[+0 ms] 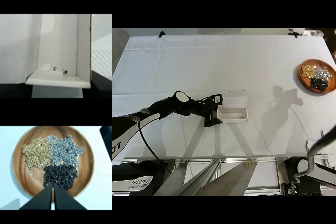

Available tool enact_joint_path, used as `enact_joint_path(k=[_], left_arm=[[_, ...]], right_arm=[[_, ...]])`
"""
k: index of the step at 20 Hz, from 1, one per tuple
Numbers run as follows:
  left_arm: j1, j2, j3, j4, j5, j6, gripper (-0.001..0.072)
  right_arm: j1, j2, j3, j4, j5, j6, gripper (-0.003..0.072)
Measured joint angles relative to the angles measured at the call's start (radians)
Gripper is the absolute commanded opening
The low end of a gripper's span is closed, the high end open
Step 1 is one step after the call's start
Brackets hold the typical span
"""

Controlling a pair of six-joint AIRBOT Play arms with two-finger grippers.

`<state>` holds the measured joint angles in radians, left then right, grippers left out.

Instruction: Fold the box and place the chain.

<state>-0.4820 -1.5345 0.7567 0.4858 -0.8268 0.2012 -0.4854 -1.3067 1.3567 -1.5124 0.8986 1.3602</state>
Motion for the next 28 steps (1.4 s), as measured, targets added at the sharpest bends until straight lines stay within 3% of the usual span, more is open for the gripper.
enact_joint_path(k=[1, 4, 7, 13, 16, 19, 21, 23, 25, 28], left_arm=[[0.0, 0.0, 0.0, 0.0, 0.0, 0.0, 0.0254], [0.0, 0.0, 0.0, 0.0, 0.0, 0.0, 0.0254], [0.0, 0.0, 0.0, 0.0, 0.0, 0.0, 0.0254], [0.0, 0.0, 0.0, 0.0, 0.0, 0.0, 0.0254], [0.0, 0.0, 0.0, 0.0, 0.0, 0.0, 0.0254], [0.0, 0.0, 0.0, 0.0, 0.0, 0.0, 0.0254], [0.0, 0.0, 0.0, 0.0, 0.0, 0.0, 0.0254], [0.0, 0.0, 0.0, 0.0, 0.0, 0.0, 0.0254], [0.0, 0.0, 0.0, 0.0, 0.0, 0.0, 0.0254], [0.0, 0.0, 0.0, 0.0, 0.0, 0.0, 0.0254]], right_arm=[[0.0, -0.003, 0.0, 0.003, 0.014, -0.006, 0.0407], [0.0, -0.079, 0.0, -0.011, 0.038, -0.014, 0.0562], [0.0, -0.205, 0.0, -0.045, 0.043, -0.006, 0.0626], [0.0, -0.397, 0.0, -0.092, -0.029, 0.013, 0.061], [0.0, -0.442, 0.0, -0.132, -0.053, 0.026, 0.0582], [0.001, -0.47, 0.002, -0.156, -0.083, 0.027, 0.0472], [0.001, -0.48, 0.001, -0.158, -0.119, 0.031, 0.0306], [0.001, -0.485, 0.001, -0.156, -0.127, 0.03, 0.0228], [0.001, -0.489, 0.0, -0.157, -0.14, 0.028, 0.0005], [0.0, -0.49, 0.0, -0.145, -0.142, 0.022, 0.0008]])
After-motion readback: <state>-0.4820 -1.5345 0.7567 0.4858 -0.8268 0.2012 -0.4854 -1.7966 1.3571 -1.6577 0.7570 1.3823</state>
